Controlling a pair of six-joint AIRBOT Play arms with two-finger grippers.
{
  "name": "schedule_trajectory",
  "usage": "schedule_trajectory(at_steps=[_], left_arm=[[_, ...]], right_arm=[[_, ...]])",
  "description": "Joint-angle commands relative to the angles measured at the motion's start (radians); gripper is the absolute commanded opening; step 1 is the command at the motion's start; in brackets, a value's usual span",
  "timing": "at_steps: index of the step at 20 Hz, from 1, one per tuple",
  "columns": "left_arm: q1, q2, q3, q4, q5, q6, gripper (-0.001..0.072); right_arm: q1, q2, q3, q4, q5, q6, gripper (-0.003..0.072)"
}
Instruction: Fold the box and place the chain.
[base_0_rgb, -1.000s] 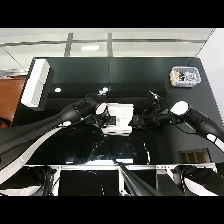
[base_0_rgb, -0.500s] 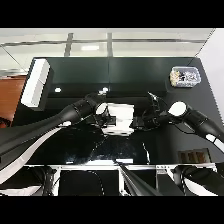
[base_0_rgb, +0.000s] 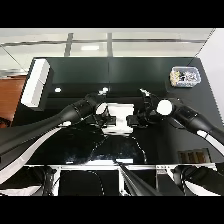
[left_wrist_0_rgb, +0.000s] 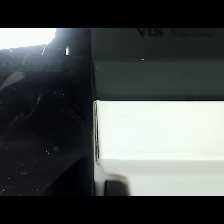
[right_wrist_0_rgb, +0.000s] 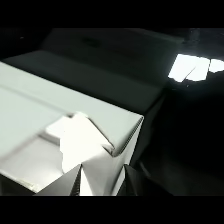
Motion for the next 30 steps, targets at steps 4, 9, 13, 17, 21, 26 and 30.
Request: schedule_trajectory(at_steps=[4,9,13,17,21,26,30], left_arm=[[0.0,-0.001,0.001,0.0,-0.002,0.0,0.0026],[0.001,-0.001,0.001,0.0,-0.002,0.0,0.0026],[0.001,-0.001,0.001,0.0,-0.003,0.0,0.0026],[0.001,-0.001,0.001,0.0,-0.003,0.0,0.0026],[0.001,-0.001,0.001,0.001,-0.002,0.0,0.0026],[0.001,-0.001,0.001,0.001,-0.003,0.0,0.0026],[0.001,-0.001,0.001,0.001,-0.003,0.0,0.0026]], right_arm=[[0.093,-0.081,0.127,-0.3,0.108,0.309,0.0296],[0.121,-0.128,0.154,-0.33,0.105,0.411,0.0296],[0.182,-0.15,0.156,-0.438,0.105,0.539,0.0296],[0.192,-0.154,0.159,-0.466,0.102,0.577,0.0295],[0.192,-0.165,0.171,-0.451,0.111,0.578,0.0295],[0.206,-0.19,0.174,-0.451,0.139,0.577,0.0292],[0.206,-0.19,0.188,-0.449,0.129,0.559,0.0016]])
